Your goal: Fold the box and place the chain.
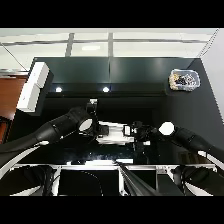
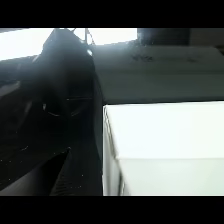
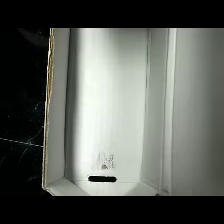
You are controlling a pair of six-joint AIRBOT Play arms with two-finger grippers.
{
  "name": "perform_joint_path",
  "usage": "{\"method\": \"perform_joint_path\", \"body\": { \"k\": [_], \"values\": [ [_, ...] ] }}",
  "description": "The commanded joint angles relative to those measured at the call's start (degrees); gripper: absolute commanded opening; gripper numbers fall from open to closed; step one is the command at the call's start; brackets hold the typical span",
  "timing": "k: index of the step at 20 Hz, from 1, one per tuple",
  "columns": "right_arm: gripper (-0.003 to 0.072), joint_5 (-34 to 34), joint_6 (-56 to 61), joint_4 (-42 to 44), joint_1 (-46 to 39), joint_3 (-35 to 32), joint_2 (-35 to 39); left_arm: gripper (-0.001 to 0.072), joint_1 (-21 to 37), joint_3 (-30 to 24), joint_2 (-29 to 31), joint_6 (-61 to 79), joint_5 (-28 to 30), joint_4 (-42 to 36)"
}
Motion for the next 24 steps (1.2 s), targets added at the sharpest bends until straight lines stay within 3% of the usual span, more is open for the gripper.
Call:
{"method": "perform_joint_path", "body": {
  "k": [1, 4, 5, 6, 8, 10, 15, 16, 17, 19, 24],
  "values": [
    [0.0171, 0.0, 0.0, 0.0, 0.0, 0.0, 0.0, 0.0408, -1.4, 2.5, -3.2, -1.4, -2.4, 1.6],
    [0.0171, 0.0, 0.0, 0.0, 0.0, 0.0, 0.0, 0.0407, -1.4, 2.7, -4.0, -1.4, -3.5, 1.0],
    [0.0171, 0.0, 0.0, 0.0, 0.0, 0.0, 0.0, 0.0368, -1.4, 2.7, -4.0, -1.4, -3.5, 1.0],
    [0.0171, 0.0, 0.0, 0.0, 0.0, 0.0, 0.0, 0.0291, -1.4, 2.7, -4.1, -1.4, -3.5, 1.0],
    [0.0171, 0.0, 0.0, 0.0, 0.0, 0.0, 0.0, 0.0239, -1.4, 2.7, -4.1, -1.4, -3.5, 0.7],
    [0.0171, 0.0, 0.0, 0.0, 0.0, 0.0, 0.0, 0.0031, -1.4, 2.7, -4.1, -1.4, -3.4, -0.1],
    [0.0171, 0.0, 0.0, 0.0, 0.0, 0.0, 0.0, 0.0029, -1.4, 2.7, -4.1, -1.4, -3.5, -0.1],
    [0.0171, 0.0, 0.0, 0.0, 0.0, 0.0, 0.0, 0.003, -1.4, 2.9, -4.1, -1.4, -3.5, -0.1],
    [0.0171, 0.0, 0.0, 0.0, 0.0, 0.0, 0.0, 0.008, -1.4, 3.0, -4.1, -1.4, -3.5, -0.1],
    [0.0171, 0.0, 0.0, 0.0, 0.0, 0.0, 0.0, 0.0414, -1.4, 3.0, -4.1, -1.4, -3.5, -0.2],
    [0.0171, 0.0, 0.0, 0.0, 0.0, 0.0, 0.0, 0.0419, -1.4, 3.0, -4.1, -1.4, -2.6, -1.4]
  ]
}}
